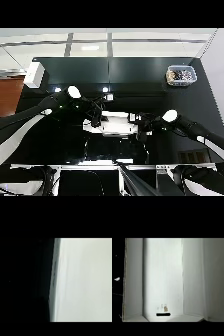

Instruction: Fold the box and place the chain.

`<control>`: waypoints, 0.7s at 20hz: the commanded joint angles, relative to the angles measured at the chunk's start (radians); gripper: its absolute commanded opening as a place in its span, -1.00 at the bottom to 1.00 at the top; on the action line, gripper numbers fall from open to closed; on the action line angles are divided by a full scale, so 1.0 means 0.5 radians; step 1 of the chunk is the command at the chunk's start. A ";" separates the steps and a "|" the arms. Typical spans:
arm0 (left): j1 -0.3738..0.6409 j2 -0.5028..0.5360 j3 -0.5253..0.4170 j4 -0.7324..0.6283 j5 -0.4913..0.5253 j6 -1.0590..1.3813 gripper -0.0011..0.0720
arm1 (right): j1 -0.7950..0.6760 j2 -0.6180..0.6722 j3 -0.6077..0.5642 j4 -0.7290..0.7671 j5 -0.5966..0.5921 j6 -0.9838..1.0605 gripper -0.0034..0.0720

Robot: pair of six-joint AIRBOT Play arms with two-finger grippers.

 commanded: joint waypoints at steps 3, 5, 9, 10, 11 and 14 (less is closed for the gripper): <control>-0.002 0.001 0.002 0.001 -0.004 0.002 -0.89 | 0.005 -0.011 0.004 -0.125 -0.020 0.108 0.93; -0.002 0.001 0.002 0.001 -0.004 0.002 -0.89 | 0.005 -0.011 0.004 -0.128 -0.018 0.108 0.79; -0.002 0.001 0.002 0.001 -0.004 0.002 -0.89 | 0.005 -0.011 0.004 -0.129 -0.018 0.108 0.67; 0.000 0.001 0.002 0.002 -0.004 0.001 -0.88 | 0.005 -0.011 0.004 -0.129 -0.017 0.108 0.56; 0.002 0.002 0.002 0.002 -0.009 -0.013 -0.88 | 0.005 -0.012 0.004 -0.129 -0.016 0.108 0.22; 0.035 0.006 0.080 0.073 -0.179 -0.124 0.05 | 0.005 -0.011 0.003 -0.130 -0.015 0.108 0.21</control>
